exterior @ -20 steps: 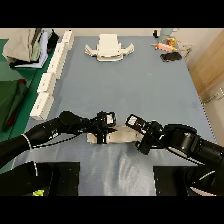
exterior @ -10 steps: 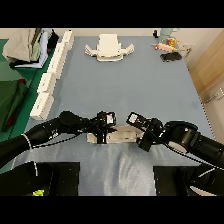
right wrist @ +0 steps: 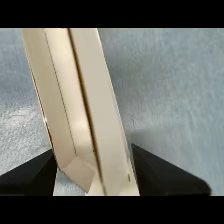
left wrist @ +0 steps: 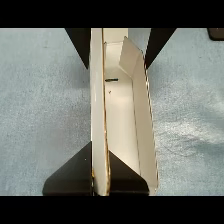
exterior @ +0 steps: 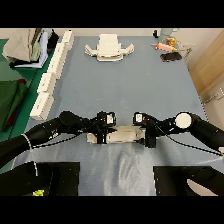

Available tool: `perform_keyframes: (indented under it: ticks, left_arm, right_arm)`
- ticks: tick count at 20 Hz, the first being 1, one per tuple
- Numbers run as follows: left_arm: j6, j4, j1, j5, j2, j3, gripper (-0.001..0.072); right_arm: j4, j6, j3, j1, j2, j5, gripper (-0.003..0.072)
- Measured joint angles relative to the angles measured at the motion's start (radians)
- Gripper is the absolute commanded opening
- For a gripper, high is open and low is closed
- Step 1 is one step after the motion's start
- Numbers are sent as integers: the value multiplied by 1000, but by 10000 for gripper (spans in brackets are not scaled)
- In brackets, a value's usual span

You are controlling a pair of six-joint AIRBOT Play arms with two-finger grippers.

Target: Fold the box.

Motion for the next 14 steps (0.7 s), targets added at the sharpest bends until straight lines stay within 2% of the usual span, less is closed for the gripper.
perform_keyframes:
  ticks: [4, 14]
  left_arm:
    - [0, 0, 0, 0, 0, 0, 16]
    - [0, 0, 0, 0, 0, 0, 16]
  right_arm:
    - [86, -119, 0, -25, -42, -12, 720]
    - [135, -60, 0, -34, -45, -16, 720]
